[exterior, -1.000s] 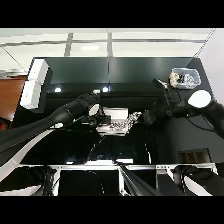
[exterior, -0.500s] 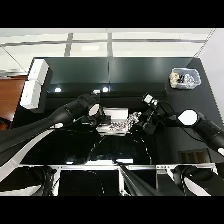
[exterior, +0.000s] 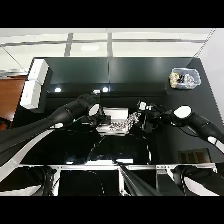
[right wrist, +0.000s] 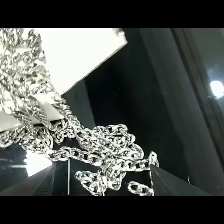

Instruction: Fold the box and place the chain.

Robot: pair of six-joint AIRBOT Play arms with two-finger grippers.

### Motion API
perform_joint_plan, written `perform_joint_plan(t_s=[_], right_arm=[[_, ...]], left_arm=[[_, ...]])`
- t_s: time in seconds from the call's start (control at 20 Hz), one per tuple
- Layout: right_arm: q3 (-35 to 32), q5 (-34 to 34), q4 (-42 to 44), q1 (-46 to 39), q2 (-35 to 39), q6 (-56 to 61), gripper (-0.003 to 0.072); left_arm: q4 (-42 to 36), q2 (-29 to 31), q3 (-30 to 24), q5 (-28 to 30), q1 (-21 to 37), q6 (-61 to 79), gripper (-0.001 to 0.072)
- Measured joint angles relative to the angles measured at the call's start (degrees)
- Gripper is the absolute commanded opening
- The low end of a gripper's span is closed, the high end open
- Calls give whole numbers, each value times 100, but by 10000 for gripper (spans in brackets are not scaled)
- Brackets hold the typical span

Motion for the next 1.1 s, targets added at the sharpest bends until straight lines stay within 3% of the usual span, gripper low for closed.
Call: perform_joint_plan(t_s=[0.35, 1.1], right_arm=[[393, -66, 31, -17, -533, -372, 684], [476, 116, -258, -105, -905, 7, 669]], left_arm=[[0, 0, 0, -2, 0, 0, 29], [0, 0, 0, -2, 0, 0, 29]])
